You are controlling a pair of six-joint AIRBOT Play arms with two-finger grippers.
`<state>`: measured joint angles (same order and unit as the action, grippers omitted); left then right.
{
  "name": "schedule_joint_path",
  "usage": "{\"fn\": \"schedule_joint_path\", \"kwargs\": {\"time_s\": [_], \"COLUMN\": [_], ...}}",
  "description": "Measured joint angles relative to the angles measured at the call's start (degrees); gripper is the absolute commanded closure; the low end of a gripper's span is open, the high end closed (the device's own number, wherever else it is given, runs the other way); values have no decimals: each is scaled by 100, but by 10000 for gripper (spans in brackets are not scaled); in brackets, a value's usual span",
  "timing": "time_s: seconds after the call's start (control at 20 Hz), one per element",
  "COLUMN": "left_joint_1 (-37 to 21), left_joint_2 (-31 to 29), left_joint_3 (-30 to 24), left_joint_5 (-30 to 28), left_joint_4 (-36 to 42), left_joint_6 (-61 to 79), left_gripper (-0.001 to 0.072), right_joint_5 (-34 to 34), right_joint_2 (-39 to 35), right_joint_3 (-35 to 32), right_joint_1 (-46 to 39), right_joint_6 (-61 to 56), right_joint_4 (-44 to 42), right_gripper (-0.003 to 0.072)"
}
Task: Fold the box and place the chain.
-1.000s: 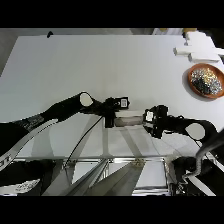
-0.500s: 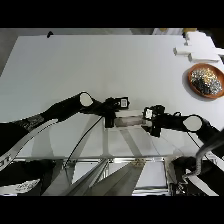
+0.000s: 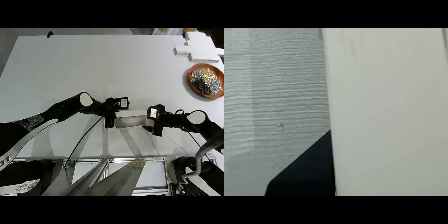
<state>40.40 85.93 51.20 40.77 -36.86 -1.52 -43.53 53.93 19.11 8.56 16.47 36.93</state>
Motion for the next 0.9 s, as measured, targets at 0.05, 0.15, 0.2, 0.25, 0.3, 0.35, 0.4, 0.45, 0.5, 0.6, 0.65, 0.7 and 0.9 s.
{"fn": "schedule_joint_path", "kwargs": {"time_s": [0.05,0.15,0.2,0.25,0.3,0.35,0.4,0.45,0.5,0.6,0.65,0.7,0.9], "left_joint_1": [0,0,0,0,0,2,2,2,2,2,2,2,2], "left_joint_2": [0,0,0,0,0,0,0,0,0,0,0,0,0], "left_joint_3": [0,0,0,-2,0,0,-2,0,0,0,-2,0,0], "left_joint_5": [-2,-2,0,0,0,0,2,4,4,9,15,17,15], "left_joint_4": [0,0,0,0,0,0,0,0,0,-2,-2,-2,-7], "left_joint_6": [0,0,0,2,2,2,2,2,2,4,4,4,2], "left_gripper": [694,694,694,694,694,694,694,694,694,694,694,694,694], "right_joint_5": [-48,-164,-229,-293,-348,-391,-437,-479,-518,-573,-586,-590,-610], "right_joint_2": [118,339,431,518,584,647,702,745,785,833,848,863,905], "right_joint_3": [0,2,2,2,2,2,2,2,2,2,2,2,2], "right_joint_1": [-26,-92,-136,-181,-216,-240,-262,-273,-275,-243,-225,-212,-186], "right_joint_6": [177,529,671,789,881,944,1005,1060,1128,1241,1279,1307,1355], "right_joint_4": [-142,-363,-433,-487,-514,-531,-542,-555,-564,-590,-623,-660,-741], "right_gripper": [0,1,1,1,1,2,11,14,16,28,30,31,51]}}
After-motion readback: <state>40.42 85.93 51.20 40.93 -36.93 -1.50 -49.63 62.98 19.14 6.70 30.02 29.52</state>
